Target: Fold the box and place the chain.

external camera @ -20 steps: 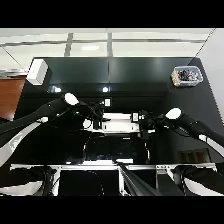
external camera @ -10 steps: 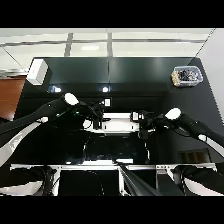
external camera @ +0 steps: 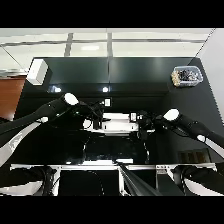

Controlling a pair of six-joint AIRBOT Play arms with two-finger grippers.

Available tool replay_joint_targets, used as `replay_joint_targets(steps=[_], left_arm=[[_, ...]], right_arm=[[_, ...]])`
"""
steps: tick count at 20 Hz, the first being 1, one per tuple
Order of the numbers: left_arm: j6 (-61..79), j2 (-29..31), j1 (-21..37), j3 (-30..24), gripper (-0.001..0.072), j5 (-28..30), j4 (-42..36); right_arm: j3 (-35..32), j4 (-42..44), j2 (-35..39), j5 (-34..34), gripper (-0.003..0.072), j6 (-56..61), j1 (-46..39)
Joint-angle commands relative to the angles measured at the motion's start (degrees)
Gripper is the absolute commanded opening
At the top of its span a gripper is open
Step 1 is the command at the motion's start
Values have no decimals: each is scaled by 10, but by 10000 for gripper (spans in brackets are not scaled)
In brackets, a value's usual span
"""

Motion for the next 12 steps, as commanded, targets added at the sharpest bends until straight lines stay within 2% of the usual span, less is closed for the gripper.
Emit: replay_joint_targets(steps=[1, 3, 4, 5, 7, 8, 10, 12], left_arm=[[0, 0, 0, 0, 27, 1, 0], [-2, 0, 0, 1, 27, 0, 0], [-16, 1, 0, 3, 29, -2, 1], [-40, 5, 0, 6, 112, -2, 12], [-90, 24, 1, 14, 601, -3, 66], [-121, 39, 3, 17, 717, -8, 100], [-178, 81, 17, 17, 716, -15, 164], [-243, 128, 38, 17, 716, -35, 189]], right_arm=[[0, -3, 0, -2, 587, 1, 1], [0, -3, 0, -3, 585, 1, 1], [0, -3, 0, -2, 487, 1, 1], [0, -3, 0, -2, 396, 1, 1], [0, -3, 0, -2, 396, 1, 1], [0, -3, 0, -2, 396, 1, 1], [0, -3, 0, -3, 396, 1, 1], [0, -4, 0, -3, 396, 1, 1]])
